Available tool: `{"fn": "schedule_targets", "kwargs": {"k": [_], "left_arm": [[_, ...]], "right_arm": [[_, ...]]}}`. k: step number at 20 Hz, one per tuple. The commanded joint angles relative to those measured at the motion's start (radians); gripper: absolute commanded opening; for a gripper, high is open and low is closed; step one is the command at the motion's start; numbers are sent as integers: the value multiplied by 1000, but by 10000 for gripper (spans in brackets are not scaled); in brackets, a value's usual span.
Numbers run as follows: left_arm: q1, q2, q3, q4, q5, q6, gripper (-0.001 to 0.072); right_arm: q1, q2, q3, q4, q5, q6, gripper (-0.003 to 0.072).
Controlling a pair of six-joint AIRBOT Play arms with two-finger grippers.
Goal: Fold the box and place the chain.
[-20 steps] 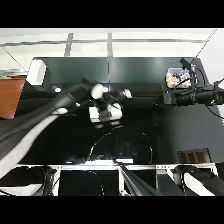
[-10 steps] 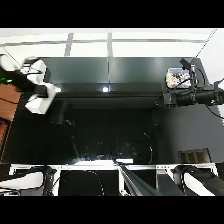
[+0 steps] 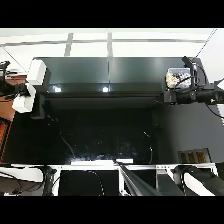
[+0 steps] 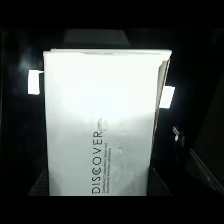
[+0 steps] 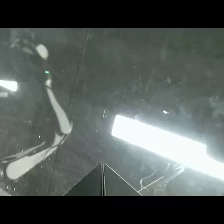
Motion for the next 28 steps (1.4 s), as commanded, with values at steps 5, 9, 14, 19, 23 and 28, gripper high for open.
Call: {"fn": "schedule_targets", "kwargs": {"k": [5, 9, 14, 19, 23, 28], "left_arm": [[-15, -174, 214, -128, -3, 90, 343], [-24, -170, 364, -111, -60, 26, 716], [-66, -101, 581, -133, -272, -295, 157], [-273, 243, 129, -181, -66, -163, 25], [-421, 629, -511, -181, 342, -157, 27], [-417, 930, -860, -169, 445, -157, 27]], "right_arm": [[1, 0, 0, 0, -52, 12, 16], [1, 0, 0, 0, -59, 12, 17], [71, -1, -35, -3, -201, -16, 16], [163, -2, -150, -129, -482, -93, 17], [160, -2, -177, -177, -505, -94, 17], [161, -2, -177, -174, -504, -94, 17]]}}
